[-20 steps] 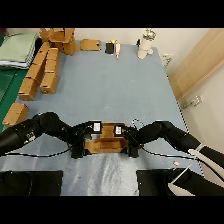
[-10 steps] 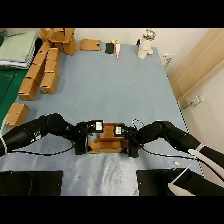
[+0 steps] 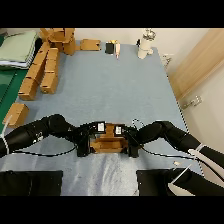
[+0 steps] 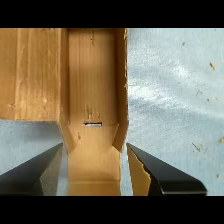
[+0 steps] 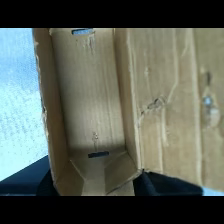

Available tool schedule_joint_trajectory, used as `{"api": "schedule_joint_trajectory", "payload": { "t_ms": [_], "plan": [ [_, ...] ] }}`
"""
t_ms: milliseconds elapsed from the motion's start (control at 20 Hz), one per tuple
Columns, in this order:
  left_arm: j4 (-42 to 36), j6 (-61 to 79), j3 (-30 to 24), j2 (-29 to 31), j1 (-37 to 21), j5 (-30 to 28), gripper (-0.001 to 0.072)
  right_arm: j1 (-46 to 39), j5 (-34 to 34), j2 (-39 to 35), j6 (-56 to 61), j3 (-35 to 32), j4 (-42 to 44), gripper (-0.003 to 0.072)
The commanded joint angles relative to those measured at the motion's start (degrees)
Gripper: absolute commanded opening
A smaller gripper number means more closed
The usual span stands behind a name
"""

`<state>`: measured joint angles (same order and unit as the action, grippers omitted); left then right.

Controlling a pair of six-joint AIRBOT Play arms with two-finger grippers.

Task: Fold the box.

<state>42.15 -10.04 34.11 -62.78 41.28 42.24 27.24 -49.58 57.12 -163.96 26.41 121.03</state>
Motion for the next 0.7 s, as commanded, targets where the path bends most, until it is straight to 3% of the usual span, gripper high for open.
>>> {"api": "schedule_joint_trajectory", "payload": {
  "t_ms": [0,100,150,200,350,450,650],
  "plan": [
    [-1.70,0.02,-0.02,-1.88,0.35,-0.74,0.0607,0.02,0.00,-0.04,0.00,0.04,0.00,0.0505],
    [-1.84,-0.02,-0.02,-2.99,0.90,-1.60,0.0584,0.02,0.00,-0.04,0.00,0.04,0.00,0.0505],
    [-1.68,0.02,-0.02,-3.02,0.90,-2.12,0.0394,0.02,0.00,-0.04,0.00,0.04,0.00,0.0505],
    [-1.68,0.02,-0.02,-2.99,0.90,-3.06,0.0322,0.02,0.00,-0.04,0.00,0.04,0.00,0.0505],
    [-1.95,0.00,-0.02,-2.99,0.90,-3.85,0.0315,0.02,0.00,-0.04,0.00,0.04,0.00,0.0505],
    [-2.82,0.09,-0.02,-2.99,0.92,-3.21,0.0169,0.02,0.00,-0.04,0.00,0.04,0.00,0.0505],
    [-6.54,1.73,-0.02,-2.99,1.62,-3.23,0.0169,0.02,0.00,-0.07,0.00,0.04,0.00,0.0505]
  ]
}}
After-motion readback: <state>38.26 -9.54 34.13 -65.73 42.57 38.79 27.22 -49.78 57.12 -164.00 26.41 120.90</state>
